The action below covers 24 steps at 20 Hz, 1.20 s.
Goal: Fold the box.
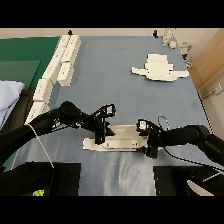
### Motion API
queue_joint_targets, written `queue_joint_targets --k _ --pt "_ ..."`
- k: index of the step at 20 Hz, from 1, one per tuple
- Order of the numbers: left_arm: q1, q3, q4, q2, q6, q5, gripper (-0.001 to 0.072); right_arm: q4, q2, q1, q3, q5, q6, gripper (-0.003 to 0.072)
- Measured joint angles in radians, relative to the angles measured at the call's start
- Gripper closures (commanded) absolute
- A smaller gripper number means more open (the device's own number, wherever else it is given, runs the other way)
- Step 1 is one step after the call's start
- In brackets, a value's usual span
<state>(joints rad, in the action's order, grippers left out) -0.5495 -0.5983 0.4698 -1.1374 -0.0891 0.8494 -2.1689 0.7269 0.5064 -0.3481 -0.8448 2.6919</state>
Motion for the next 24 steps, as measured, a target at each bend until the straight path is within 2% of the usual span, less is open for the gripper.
queue_joint_targets --k 8,18,24 --pt "0.0 0.0 0.0 0.0 0.001 0.006 0.0695 -0.038 0.032 -0.001 0.004 0.038 0.1 -0.0034" --pt "0.0 0.0 0.001 0.0 0.0 0.007 0.0695 -0.048 0.043 0.012 0.004 0.048 0.097 -0.0025" --pt "0.0 0.0 0.001 0.0 0.0 0.008 0.0695 -0.097 0.085 0.013 0.005 0.076 0.163 -0.0023"
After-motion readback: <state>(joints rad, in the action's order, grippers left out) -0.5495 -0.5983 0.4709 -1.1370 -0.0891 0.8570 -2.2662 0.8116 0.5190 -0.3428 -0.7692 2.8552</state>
